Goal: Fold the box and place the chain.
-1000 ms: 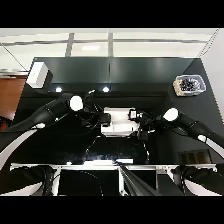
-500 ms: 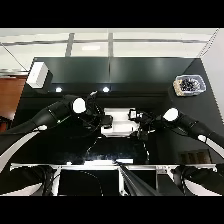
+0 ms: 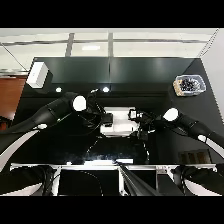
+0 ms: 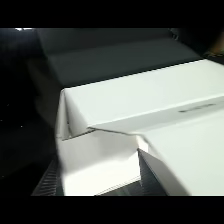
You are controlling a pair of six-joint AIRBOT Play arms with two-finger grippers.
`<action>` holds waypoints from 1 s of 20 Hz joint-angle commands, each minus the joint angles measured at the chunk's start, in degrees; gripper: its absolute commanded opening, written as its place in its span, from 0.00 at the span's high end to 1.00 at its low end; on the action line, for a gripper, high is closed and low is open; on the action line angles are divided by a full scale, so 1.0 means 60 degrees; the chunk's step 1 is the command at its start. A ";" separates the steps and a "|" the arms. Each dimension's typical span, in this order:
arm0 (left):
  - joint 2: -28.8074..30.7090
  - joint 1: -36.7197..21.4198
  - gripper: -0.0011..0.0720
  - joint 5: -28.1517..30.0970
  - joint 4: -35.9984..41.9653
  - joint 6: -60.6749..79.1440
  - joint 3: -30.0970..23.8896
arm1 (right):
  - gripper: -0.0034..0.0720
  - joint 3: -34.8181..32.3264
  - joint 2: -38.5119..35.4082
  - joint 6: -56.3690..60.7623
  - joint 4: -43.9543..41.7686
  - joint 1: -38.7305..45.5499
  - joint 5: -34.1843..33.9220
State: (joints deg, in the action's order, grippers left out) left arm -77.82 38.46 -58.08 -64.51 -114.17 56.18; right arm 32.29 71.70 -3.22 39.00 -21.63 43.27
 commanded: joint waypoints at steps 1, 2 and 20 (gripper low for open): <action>0.0000 0.0007 0.22 -0.0117 0.0004 -0.0055 0.0240 | 0.94 0.0011 0.0000 0.0000 0.0004 -0.0004 0.0004; 0.0000 0.0018 0.22 -0.0113 0.0004 -0.0055 0.0302 | 0.94 0.0011 0.0000 0.0000 0.0004 -0.0004 0.0004; -0.1592 0.1140 0.32 -0.1071 -0.2127 -0.1275 0.1450 | 0.94 0.0011 0.0000 0.0000 0.0004 -0.0004 0.0004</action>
State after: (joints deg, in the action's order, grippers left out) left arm -85.86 45.10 -62.22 -74.81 -120.09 63.66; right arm 32.29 71.70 -3.22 39.05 -21.63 43.27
